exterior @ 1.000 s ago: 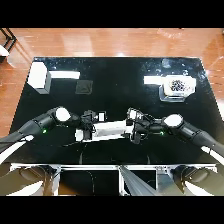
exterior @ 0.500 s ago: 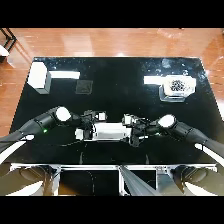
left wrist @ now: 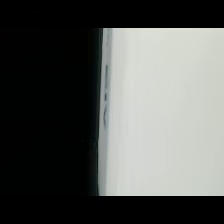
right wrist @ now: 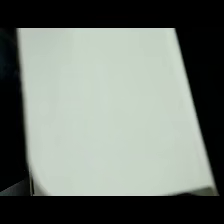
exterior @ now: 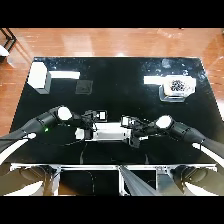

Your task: Fold the box and place the chain.

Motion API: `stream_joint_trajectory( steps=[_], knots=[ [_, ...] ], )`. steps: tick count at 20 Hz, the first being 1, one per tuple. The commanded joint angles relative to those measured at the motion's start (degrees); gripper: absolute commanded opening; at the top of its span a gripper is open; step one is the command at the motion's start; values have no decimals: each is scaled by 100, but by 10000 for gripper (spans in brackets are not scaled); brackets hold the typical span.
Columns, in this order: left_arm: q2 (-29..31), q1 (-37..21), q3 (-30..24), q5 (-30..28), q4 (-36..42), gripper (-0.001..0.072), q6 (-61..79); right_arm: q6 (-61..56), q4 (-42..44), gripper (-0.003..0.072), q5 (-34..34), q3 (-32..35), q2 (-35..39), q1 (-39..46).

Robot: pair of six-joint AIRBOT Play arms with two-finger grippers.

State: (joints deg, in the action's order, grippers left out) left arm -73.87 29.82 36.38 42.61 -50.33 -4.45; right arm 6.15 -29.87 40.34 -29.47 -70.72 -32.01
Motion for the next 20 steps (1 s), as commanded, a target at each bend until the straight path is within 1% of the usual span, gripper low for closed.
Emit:
stream_joint_trajectory(
  steps=[1,20],
  knots=[
    [-11,2,-4,-15,-20,17,-7,-133,-170,697,-9,-4,-9,-7],
    [-11,2,-4,-15,-22,17,-4,-162,-173,697,-70,-85,-90,-63]
  ],
)
